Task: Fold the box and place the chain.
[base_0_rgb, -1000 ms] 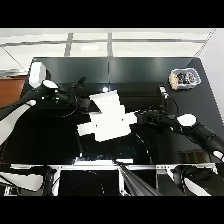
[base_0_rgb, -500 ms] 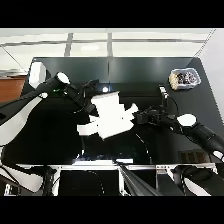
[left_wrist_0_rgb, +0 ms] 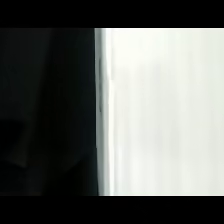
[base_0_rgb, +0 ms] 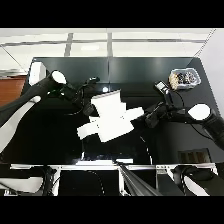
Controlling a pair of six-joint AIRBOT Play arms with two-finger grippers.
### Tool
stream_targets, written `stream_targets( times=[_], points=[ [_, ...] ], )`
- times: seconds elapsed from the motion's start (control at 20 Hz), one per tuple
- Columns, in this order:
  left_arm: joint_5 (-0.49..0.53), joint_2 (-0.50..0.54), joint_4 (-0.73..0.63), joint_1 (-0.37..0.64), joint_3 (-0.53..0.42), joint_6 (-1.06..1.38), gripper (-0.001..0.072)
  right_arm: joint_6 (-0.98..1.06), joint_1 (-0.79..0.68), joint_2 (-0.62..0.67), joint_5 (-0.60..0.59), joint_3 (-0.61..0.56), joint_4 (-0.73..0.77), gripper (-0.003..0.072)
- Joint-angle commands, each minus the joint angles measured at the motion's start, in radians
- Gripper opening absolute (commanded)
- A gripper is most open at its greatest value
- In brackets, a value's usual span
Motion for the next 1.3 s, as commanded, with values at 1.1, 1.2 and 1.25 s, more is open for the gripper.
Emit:
stream_targets(
  times=[1.1,1.2,1.25],
  points=[
    [0.34,0.023,0.042,-0.173,-0.103,0.549,0.0027,-0.489,0.199,-0.082,-0.032,-0.075,-0.231,0.0708],
    [0.341,0.021,0.06,-0.177,-0.103,0.551,0.0027,-0.49,0.2,-0.102,-0.029,-0.075,-0.224,0.0708],
    [0.341,0.018,0.058,-0.177,-0.103,0.551,0.0027,-0.49,0.2,-0.11,-0.032,-0.075,-0.224,0.0707]
  ],
)
